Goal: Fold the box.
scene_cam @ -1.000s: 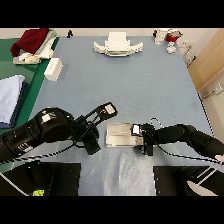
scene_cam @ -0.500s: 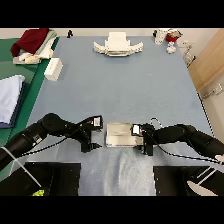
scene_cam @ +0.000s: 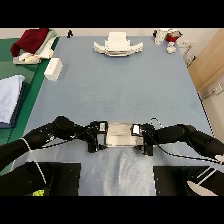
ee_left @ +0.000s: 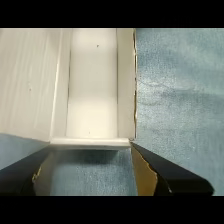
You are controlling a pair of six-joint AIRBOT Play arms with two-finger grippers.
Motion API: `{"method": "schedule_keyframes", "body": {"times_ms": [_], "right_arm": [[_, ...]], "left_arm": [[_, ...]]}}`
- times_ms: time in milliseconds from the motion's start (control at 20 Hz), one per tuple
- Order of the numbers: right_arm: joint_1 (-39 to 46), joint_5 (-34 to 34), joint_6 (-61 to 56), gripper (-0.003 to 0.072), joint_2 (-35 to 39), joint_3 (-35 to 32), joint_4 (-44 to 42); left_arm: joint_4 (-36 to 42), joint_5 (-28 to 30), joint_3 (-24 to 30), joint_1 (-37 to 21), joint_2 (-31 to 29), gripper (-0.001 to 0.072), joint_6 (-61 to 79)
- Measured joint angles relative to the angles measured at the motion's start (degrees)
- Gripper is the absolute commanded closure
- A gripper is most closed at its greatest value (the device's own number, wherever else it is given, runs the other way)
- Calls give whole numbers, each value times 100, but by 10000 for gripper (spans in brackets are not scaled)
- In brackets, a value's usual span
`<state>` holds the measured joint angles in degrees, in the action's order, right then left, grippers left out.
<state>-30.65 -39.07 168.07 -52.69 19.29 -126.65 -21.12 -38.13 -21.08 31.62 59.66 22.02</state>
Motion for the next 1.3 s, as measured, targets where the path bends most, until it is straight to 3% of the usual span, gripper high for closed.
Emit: {"method": "schedule_keyframes", "body": {"times_ms": [300,700,800,1300], "right_arm": [[0,0,0,208,0,0,0],[0,0,0,208,0,0,0],[0,0,0,208,0,2,0],[0,0,-2,208,0,0,0]], "left_arm": [[262,129,-83,184,223,23,243],[-337,258,-356,424,522,25,-553],[-398,264,-398,435,564,254,-669],[-496,227,-444,446,608,248,-789]]}}
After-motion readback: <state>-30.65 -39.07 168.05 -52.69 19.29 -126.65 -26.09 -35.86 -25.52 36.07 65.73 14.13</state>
